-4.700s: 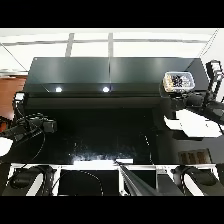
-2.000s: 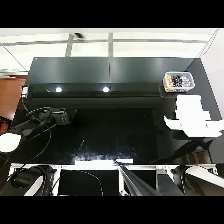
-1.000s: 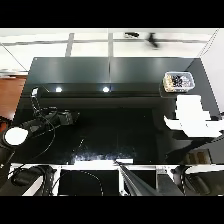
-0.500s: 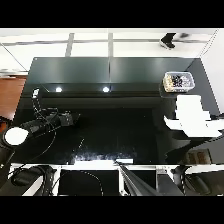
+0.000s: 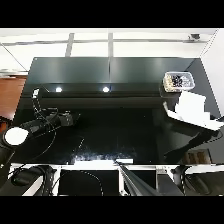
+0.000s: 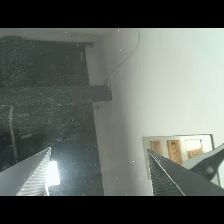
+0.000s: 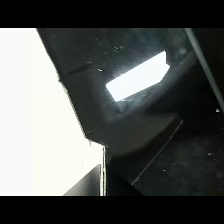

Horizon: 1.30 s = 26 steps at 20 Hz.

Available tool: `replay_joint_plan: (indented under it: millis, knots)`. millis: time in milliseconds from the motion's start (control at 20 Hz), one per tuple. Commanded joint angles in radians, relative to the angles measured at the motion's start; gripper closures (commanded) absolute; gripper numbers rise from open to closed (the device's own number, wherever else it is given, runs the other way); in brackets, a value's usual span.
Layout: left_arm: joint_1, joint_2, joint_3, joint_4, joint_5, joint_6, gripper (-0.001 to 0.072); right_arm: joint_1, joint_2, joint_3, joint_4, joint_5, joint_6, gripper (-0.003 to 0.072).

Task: Fold the box and place the chain.

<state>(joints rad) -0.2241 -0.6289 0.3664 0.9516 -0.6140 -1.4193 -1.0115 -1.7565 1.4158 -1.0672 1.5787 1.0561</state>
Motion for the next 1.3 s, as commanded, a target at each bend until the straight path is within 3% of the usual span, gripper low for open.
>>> replay_joint_plan:
  millis: [0,300,600,800,850,1050,1250]
  knots:
    - [0.000,-0.001,0.001,0.001,0.000,0.001,0.0002,0.003,0.050,-0.016,0.090,0.003,-0.029,0.0672]
    - [0.000,-0.001,0.001,0.008,0.000,0.001,0.0002,0.097,0.184,-0.224,0.159,-0.012,-0.047,0.0673]
    - [0.000,-0.007,0.000,0.008,0.012,0.001,0.0003,0.307,0.307,-0.410,0.307,-0.026,-0.066,0.0673]
    - [-0.001,-0.011,0.000,0.008,0.081,0.001,0.0003,0.523,0.439,-0.581,0.714,-0.242,-0.229,0.0673]
    - [-0.001,-0.011,0.000,0.004,0.090,0.001,0.0003,0.595,0.477,-0.611,0.749,-0.289,-0.258,0.0674]
    - [-0.001,-0.011,0.000,-0.038,0.015,0.001,0.0003,0.885,0.666,-0.739,0.692,-0.491,-0.317,0.0674]
    - [-0.001,-0.040,0.001,-0.076,-0.043,0.003,0.0003,1.064,0.935,-0.928,0.581,-0.761,-0.316,0.0675]
